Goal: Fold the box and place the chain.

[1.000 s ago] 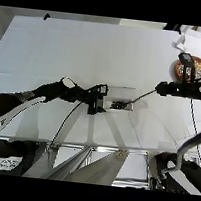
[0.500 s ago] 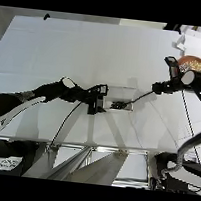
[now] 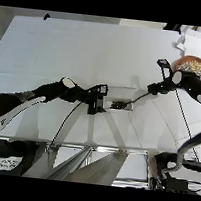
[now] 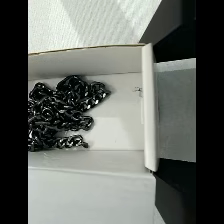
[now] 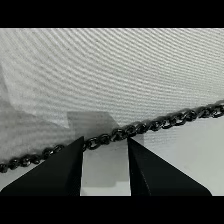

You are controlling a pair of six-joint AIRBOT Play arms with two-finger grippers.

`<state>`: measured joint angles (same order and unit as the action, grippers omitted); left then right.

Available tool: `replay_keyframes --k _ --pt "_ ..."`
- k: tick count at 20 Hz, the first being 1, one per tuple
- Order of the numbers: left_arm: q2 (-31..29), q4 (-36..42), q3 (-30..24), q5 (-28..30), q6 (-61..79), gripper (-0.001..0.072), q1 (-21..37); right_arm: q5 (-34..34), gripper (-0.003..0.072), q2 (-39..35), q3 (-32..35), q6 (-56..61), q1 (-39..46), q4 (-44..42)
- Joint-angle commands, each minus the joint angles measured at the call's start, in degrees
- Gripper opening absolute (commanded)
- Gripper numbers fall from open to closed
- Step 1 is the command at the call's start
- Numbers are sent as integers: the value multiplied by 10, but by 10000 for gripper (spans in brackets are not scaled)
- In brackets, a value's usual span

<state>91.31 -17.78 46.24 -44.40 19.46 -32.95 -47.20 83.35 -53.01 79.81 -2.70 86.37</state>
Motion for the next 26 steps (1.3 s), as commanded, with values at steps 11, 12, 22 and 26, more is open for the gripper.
replay_keyframes --k 11,12,22,26 --pt "0 0 0 0 0 85 0 -29 16 -80 -1 22 -1 9" --pt "0 0 0 0 0 85 0 -41 16 -102 -1 20 -1 8" --pt "0 0 0 0 0 85 0 -157 16 -324 0 -79 -1 -155" --pt "0 0 0 0 0 85 0 -175 15 -389 13 -108 -1 -221"
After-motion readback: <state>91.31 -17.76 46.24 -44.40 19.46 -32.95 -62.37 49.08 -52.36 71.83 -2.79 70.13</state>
